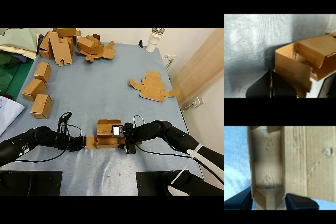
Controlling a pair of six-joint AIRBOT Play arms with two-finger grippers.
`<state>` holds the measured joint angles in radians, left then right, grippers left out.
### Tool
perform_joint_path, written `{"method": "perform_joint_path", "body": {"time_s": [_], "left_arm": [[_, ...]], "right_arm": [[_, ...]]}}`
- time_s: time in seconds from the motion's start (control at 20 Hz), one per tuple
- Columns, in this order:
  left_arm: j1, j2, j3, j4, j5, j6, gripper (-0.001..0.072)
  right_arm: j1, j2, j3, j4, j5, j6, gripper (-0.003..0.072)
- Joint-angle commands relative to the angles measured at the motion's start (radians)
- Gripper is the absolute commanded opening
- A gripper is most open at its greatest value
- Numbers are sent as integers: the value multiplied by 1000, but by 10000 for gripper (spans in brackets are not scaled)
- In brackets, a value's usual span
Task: Fold the box.
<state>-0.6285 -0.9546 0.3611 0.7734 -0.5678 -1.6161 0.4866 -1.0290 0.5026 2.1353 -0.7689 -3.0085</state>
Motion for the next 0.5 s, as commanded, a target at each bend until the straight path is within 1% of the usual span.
{"method": "perform_joint_path", "body": {"time_s": [0.0,0.45], "left_arm": [[-32,-16,0,-34,65,3,12],[-32,-16,92,-37,69,28,13]], "right_arm": [[0,0,0,0,0,0,542],[0,0,0,0,0,0,541]]}}
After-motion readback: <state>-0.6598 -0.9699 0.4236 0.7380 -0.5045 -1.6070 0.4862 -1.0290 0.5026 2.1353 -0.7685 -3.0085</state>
